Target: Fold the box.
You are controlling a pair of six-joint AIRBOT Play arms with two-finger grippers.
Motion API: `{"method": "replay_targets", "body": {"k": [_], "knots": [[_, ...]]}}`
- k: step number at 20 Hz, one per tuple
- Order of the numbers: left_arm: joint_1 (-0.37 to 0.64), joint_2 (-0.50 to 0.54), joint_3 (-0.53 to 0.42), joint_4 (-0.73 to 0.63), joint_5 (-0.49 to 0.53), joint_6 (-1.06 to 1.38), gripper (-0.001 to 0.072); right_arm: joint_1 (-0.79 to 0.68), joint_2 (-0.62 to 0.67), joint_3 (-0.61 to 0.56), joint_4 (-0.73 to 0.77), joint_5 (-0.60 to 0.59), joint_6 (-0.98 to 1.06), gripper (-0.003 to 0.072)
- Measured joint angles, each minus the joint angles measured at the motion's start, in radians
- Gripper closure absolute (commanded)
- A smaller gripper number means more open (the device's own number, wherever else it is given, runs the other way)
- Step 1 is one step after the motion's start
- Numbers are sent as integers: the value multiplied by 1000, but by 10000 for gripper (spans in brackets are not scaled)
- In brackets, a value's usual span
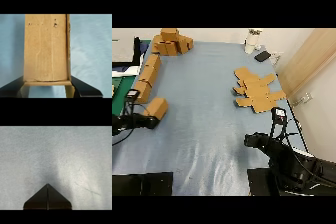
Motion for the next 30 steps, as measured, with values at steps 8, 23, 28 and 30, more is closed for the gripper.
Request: {"method": "replay_targets", "body": {"k": [8,23,28,30], "knots": [[180,-6,1,141,40,-80,176,0,0,0,-27,0,0,683],[196,-166,88,158,173,-90,176,0,0,0,-62,1,3,683],[193,-173,96,154,165,-90,175,0,0,0,-72,1,8,683],[193,-177,97,153,159,-90,175,0,0,0,-74,1,8,683]]}}
